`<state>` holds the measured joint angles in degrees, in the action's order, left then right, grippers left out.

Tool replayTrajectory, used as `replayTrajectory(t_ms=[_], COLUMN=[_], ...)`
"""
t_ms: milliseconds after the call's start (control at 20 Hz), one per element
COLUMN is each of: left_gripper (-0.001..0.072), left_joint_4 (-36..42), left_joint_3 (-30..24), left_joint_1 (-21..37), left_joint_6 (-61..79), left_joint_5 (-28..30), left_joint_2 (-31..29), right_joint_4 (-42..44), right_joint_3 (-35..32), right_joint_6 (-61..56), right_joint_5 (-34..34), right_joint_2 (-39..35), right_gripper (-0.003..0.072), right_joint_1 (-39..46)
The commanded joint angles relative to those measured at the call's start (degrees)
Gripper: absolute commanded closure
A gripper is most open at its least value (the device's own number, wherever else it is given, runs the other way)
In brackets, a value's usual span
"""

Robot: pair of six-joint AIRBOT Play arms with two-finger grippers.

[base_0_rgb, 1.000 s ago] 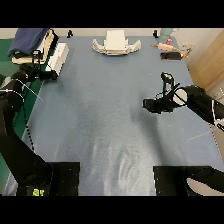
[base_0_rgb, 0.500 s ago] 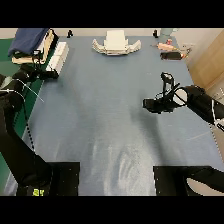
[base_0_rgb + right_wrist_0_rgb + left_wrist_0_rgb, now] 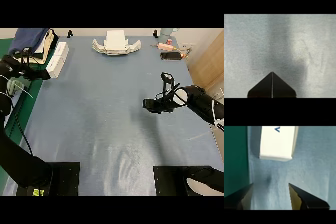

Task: Fold the box.

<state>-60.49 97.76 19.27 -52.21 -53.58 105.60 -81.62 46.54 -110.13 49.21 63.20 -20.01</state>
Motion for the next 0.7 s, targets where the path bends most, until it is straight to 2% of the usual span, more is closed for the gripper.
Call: replayTrajectory(t_ms=[0,50,100,250,350,500,650], left_gripper=[0.0137,0.0510,0.0695,0.0699,0.0700,0.0701,0.0700], left_joint_4=[-2.54,-2.51,-2.10,-0.42,-0.39,-0.39,-0.39], left_joint_3=[0.11,0.11,0.09,-0.22,-2.62,-11.32,-24.17], left_joint_1=[1.11,1.05,1.03,-0.42,-2.95,-8.68,-16.39], left_joint_6=[-3.67,-4.79,-5.66,-8.74,-9.35,-10.27,-10.25], left_joint_5=[-15.43,-19.15,-22.62,-29.55,-29.83,-23.54,-16.33], left_joint_2=[-6.03,-7.72,-9.20,-13.86,-19.02,-29.53,-40.96], right_joint_4=[0.00,0.00,0.00,0.00,0.00,0.00,0.00], right_joint_3=[0.04,0.04,0.04,0.04,0.04,0.04,0.04], right_joint_6=[0.00,-0.02,0.00,0.00,0.00,0.00,-0.02], right_joint_5=[0.02,0.02,0.02,0.02,0.02,0.02,0.02], right_joint_2=[0.04,0.04,0.04,0.04,0.04,0.04,0.04], right_gripper=[0.0681,0.0681,0.0681,0.0681,0.0681,0.0681,0.0681], right_joint_1=[0.02,0.02,0.02,0.02,0.02,0.02,0.02])
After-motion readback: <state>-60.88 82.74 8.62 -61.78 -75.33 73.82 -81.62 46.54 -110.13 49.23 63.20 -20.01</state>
